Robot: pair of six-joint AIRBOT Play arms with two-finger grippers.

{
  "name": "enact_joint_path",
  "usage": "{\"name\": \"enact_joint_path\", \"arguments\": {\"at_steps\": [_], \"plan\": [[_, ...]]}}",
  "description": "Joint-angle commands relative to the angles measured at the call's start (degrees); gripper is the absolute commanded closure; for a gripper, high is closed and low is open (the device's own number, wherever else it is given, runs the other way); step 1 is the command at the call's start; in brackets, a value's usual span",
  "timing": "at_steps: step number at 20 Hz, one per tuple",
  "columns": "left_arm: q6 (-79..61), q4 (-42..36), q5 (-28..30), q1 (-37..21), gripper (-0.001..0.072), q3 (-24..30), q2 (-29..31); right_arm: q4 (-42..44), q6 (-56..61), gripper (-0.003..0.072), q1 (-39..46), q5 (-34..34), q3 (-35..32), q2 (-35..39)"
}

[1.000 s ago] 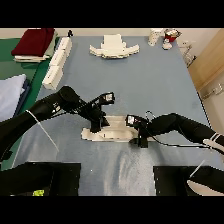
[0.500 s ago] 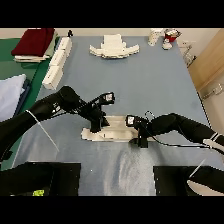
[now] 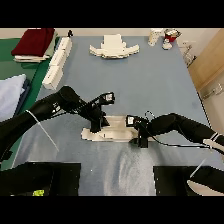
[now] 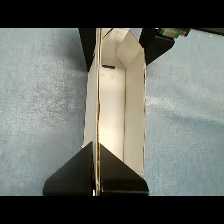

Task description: Fold the box.

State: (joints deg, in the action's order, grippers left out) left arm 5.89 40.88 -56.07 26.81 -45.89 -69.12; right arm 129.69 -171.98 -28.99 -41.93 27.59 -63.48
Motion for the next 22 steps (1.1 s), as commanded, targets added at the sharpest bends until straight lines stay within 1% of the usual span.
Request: {"name": "enact_joint_path", "arguments": {"at_steps": [1,13,17,22], "plan": [[0.0,0.0,0.0,0.0,0.0696,0.0,0.0,-0.3,0.0,0.0182,0.0,-0.1,0.0,0.0],[-0.1,-0.2,0.0,0.0,0.0696,0.0,0.0,-0.5,0.0,0.0182,0.0,-0.5,0.5,0.1],[-0.1,-2.3,0.7,0.0,0.0696,0.0,0.0,-0.5,0.0,0.0182,0.0,-0.5,0.5,0.1],[0.0,-2.4,0.6,0.0,0.0695,0.1,0.0,-0.5,0.0,0.0182,0.0,-0.5,0.5,0.1]]}}
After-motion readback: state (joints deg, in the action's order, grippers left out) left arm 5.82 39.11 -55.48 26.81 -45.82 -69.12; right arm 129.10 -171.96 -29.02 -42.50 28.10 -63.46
